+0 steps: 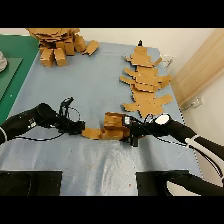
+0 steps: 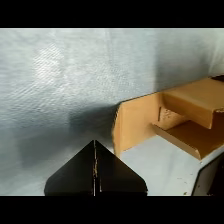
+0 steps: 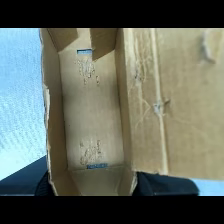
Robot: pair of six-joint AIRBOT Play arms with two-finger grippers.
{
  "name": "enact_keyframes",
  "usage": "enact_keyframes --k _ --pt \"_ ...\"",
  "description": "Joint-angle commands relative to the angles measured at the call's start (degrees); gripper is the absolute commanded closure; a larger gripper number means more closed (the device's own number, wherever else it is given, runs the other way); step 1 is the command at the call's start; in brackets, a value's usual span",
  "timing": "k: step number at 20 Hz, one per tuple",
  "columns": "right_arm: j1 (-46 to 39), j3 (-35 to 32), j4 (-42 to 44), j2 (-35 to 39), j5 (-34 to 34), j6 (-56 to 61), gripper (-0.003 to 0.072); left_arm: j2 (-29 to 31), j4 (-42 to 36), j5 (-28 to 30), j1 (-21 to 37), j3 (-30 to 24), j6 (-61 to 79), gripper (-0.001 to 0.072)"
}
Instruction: Fold the box.
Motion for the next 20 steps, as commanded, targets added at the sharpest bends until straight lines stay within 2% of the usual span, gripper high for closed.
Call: enact_keyframes --k 1,7,10,20 --pt "0.00 -0.02 0.20 0.00 0.00 -0.02 0.0166 -1.95 -6.21 2.38 -3.13 -0.04 0.76 0.0698" --pt "0.00 -0.02 0.24 0.00 0.00 -0.02 0.0166 -1.95 -19.93 3.98 -7.63 0.15 9.03 0.0698" --pt "0.02 -0.02 0.28 0.00 0.00 -0.02 0.0166 -1.95 -25.92 4.52 -8.11 0.15 11.76 0.0697" --pt "0.02 -0.02 0.42 0.00 0.00 -0.02 0.0166 -2.03 -26.21 6.03 -8.07 0.15 12.26 0.0696"
